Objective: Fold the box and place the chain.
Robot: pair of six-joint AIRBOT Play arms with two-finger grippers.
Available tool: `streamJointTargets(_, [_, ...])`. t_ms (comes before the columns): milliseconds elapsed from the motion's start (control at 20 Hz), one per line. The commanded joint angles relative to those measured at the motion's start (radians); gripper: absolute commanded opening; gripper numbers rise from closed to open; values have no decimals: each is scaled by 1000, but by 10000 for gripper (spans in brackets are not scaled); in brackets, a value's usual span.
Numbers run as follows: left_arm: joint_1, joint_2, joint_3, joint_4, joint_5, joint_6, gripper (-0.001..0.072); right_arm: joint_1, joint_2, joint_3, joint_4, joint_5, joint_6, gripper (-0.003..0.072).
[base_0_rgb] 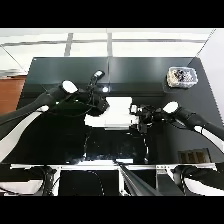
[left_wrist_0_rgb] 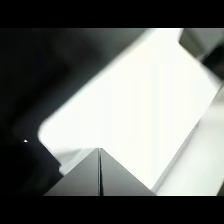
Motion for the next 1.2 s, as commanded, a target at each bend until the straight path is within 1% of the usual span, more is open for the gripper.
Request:
streamJointTargets(0, [3, -64, 43, 91, -100, -35, 26, 1, 0, 0, 2, -2, 2, 318])
streamJointTargets(100, [8, -59, 59, 81, -93, -28, 26, 1, 0, 0, 2, -2, 2, 318])
streamJointTargets(200, [21, -30, 81, 83, -104, -28, 25, 1, 0, 0, 2, -2, 2, 318])
streamJointTargets(300, [43, 45, 79, 105, -127, -31, 24, 1, 0, 0, 2, -2, 2, 318])
streamJointTargets(400, [63, 148, 41, 137, -149, -31, 24, 1, 0, 0, 2, -2, 2, 319])
streamJointTargets(450, [78, 213, -9, 157, -136, -27, 24, 1, 0, 0, 2, -2, 2, 318])
streamJointTargets(500, [95, 280, -76, 156, -95, -12, 24, 1, 0, 0, 2, -2, 2, 318])
streamJointTargets(550, [107, 360, -166, 147, -26, 44, 24, 1, 0, 0, 2, -2, 2, 319])
streamJointTargets(600, [105, 434, -251, 147, 38, 129, 26, 1, 0, 0, 2, -2, 2, 318])
streamJointTargets(650, [97, 498, -330, 146, 79, 237, 29, 1, 0, 0, 2, -2, 2, 319])
streamJointTargets(700, [91, 537, -381, 147, 82, 339, 31, 1, 0, 0, 2, -2, 2, 318])
streamJointTargets(750, [84, 557, -418, 148, 84, 449, 136, 1, 0, 0, 2, -2, 2, 318])
streamJointTargets(800, [75, 558, -435, 148, 87, 536, 499, 1, 0, 0, 2, -2, 2, 319])
streamJointTargets(850, [61, 546, -444, 148, 116, 649, 710, 1, 0, 0, 2, -2, 2, 318])
streamJointTargets(950, [29, 505, -432, 148, 163, 780, 711, 1, 0, 0, 2, -2, 2, 318])
streamJointTargets(1050, [16, 425, -377, 130, 128, 795, 705, 1, 0, 0, 2, -2, 2, 318])
streamJointTargets(1150, [16, 341, -317, 86, 112, 872, 704, 1, 0, 0, 2, -2, 2, 318])
